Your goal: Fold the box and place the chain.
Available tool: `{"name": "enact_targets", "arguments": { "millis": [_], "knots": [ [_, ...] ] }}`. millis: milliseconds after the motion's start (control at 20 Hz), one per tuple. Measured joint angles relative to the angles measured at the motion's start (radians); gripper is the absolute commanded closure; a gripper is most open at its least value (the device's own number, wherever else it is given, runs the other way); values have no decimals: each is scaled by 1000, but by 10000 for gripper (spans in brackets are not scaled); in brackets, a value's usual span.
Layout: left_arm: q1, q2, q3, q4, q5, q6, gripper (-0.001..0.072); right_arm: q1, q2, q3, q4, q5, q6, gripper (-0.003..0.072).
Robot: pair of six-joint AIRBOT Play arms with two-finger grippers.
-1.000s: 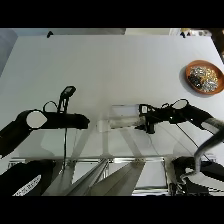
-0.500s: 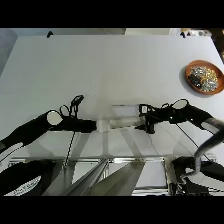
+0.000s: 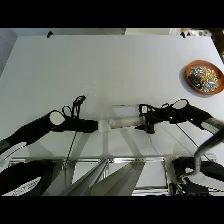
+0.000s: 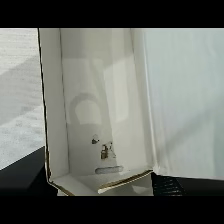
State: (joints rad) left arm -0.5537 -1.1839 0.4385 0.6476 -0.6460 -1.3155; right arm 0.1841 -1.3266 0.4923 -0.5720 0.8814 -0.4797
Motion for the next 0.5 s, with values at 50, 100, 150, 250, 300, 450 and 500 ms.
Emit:
{"name": "enact_targets", "arguments": {
  "millis": [50, 100, 150, 250, 300, 450, 500],
  "knots": [
    [-4, 4, 4, 0, -1, 3, 708, 0, 0, 0, 0, 0, 0, 411],
    [-7, 11, 10, -5, -1, 5, 708, 0, 0, 0, 0, 0, 0, 411],
    [-10, 17, 14, -8, -2, 7, 708, 0, 0, 0, 0, 0, 0, 411],
    [-13, 31, 21, -17, -4, 11, 700, 0, 0, 0, 0, 0, 0, 411],
    [-14, 37, 23, -18, -5, 11, 700, 0, 0, 0, 0, 0, 0, 411],
    [-27, 54, 39, -30, -6, 19, 683, 0, 0, 0, 0, 0, 0, 411],
    [-34, 57, 49, -40, -5, 26, 625, 0, 0, 0, 0, 0, 0, 411]
  ]
}}
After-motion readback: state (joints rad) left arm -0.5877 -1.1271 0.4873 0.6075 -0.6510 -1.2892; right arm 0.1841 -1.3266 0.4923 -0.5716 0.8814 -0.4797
